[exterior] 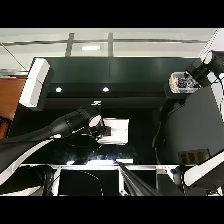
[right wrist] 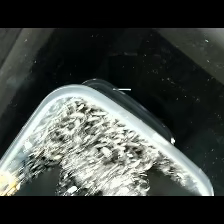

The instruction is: Fold the box and place the chain.

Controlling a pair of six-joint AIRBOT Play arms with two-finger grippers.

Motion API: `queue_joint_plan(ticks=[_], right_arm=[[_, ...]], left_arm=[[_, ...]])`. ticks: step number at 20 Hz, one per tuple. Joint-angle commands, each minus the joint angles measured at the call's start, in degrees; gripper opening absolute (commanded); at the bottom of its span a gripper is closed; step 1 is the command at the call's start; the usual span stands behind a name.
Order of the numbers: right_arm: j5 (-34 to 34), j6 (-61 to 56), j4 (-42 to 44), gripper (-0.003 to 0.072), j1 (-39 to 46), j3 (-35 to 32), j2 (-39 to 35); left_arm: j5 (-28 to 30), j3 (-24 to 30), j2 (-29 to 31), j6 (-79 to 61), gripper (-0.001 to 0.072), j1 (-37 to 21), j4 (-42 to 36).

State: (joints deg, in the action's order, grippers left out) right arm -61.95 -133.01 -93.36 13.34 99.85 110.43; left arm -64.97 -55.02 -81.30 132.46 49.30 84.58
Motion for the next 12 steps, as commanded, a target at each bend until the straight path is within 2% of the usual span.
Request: queue_joint_plan(ticks=[1, 3, 4, 9, 12], right_arm=[[2.3, -0.5, 0.7, 0.0422, 0.3, 0.6, 1.7], [1.7, 2.2, 2.3, 0.0087, 0.5, 1.9, 1.6], [1.3, 4.7, 3.0, 0.0014, 0.6, 2.9, 1.4], [-1.9, 15.3, 4.0, 0.001, 0.6, 7.3, -3.1], [-3.4, 27.7, 8.0, 0.0008, 0.6, 8.3, -10.1]], left_arm=[[0.0, 0.0, 0.0, 0.0, 0.003, 0.0, 0.0], [0.0, 0.0, 0.0, 0.0, 0.003, 0.0, 0.0], [0.0, 0.0, 0.0, 0.0, 0.003, 0.0, 0.0], [0.0, 0.0, 0.0, 0.0, 0.003, 0.0, 0.0], [0.0, 0.0, 0.0, 0.0, 0.003, 0.0, 0.0]])
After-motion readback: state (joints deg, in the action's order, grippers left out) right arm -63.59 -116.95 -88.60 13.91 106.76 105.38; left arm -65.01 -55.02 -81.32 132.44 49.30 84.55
